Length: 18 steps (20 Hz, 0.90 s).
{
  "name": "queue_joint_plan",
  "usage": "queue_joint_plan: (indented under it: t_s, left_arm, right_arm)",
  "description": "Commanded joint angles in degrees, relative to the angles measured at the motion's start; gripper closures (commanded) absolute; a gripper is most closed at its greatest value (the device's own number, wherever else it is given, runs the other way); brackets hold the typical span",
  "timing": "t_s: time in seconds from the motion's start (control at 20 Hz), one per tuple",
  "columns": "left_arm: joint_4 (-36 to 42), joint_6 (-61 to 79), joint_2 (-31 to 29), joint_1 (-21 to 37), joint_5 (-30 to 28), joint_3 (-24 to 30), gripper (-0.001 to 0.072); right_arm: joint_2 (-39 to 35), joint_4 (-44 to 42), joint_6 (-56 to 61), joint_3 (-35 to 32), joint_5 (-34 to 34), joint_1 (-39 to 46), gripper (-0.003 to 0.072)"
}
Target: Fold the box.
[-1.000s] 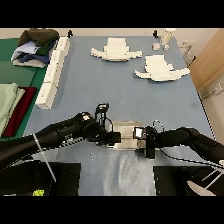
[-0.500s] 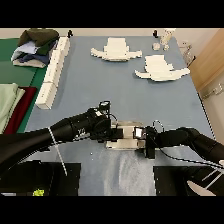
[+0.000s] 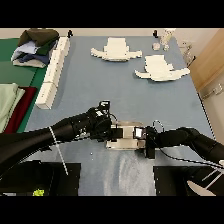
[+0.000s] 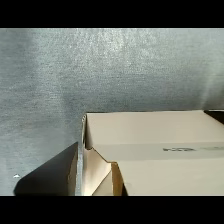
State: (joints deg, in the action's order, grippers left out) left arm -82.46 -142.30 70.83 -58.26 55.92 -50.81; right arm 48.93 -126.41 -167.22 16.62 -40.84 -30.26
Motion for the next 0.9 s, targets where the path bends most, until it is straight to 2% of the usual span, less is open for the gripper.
queue_joint_plan:
  t_s: [0.0,0.45,0.7,0.85]
  left_arm:
    - [0.1,0.0,0.0,0.0,0.0,-0.1,0.0407]
    - [0.0,-2.6,0.3,0.0,1.6,-0.4,0.0408]
    - [-5.5,-3.0,1.0,-4.0,2.2,-2.7,0.0409]
    - [-4.2,-5.3,3.0,-4.3,2.9,-2.9,0.0409]
  right_arm:
    - [0.0,0.0,0.0,0.0,0.0,0.0,0.0280]
    - [0.0,0.0,0.0,0.0,0.0,0.0,0.0280]
    - [0.0,0.0,0.0,0.0,0.0,0.0,0.0281]
    - [0.0,0.0,0.0,0.0,0.0,0.0,0.0281]
